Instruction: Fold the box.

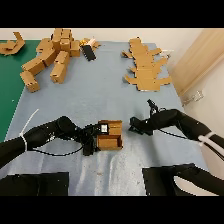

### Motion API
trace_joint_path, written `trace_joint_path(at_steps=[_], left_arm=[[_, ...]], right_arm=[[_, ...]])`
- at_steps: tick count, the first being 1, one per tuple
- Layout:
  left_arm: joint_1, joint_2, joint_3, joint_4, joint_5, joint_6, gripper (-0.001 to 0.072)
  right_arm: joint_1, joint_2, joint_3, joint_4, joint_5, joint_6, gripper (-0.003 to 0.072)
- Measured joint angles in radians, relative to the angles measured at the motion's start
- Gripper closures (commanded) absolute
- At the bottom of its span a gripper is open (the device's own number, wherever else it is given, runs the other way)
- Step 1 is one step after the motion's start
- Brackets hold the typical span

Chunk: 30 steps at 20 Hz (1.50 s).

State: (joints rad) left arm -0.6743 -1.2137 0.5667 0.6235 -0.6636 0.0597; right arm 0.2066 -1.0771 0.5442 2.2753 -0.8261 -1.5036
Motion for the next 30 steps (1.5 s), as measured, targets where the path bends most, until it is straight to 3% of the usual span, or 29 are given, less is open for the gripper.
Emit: trace_joint_path(at_steps=[2,7,15,20,30], left_arm=[[0.0,0.0,0.0,0.0,0.0,0.0,0.0358],[0.0,0.0,0.0,0.0,0.0,0.0,0.0358],[0.0,0.0,0.0,0.0,0.0,0.0,0.0358],[0.0,0.0,0.0,0.0,0.0,0.0,0.0358],[0.0,0.0,0.0,0.0,0.0,0.0,0.0358]], right_arm=[[-0.059,-0.133,0.091,0.132,-0.083,-0.204,0.0684],[-0.082,-0.402,0.335,0.434,-0.465,-0.651,0.0684],[-0.003,-0.462,0.396,0.518,-0.666,-0.862,0.0684],[0.097,-0.324,0.291,0.422,-0.531,-0.924,0.0684],[0.399,0.15,0.062,0.035,0.045,-0.958,0.0681]])
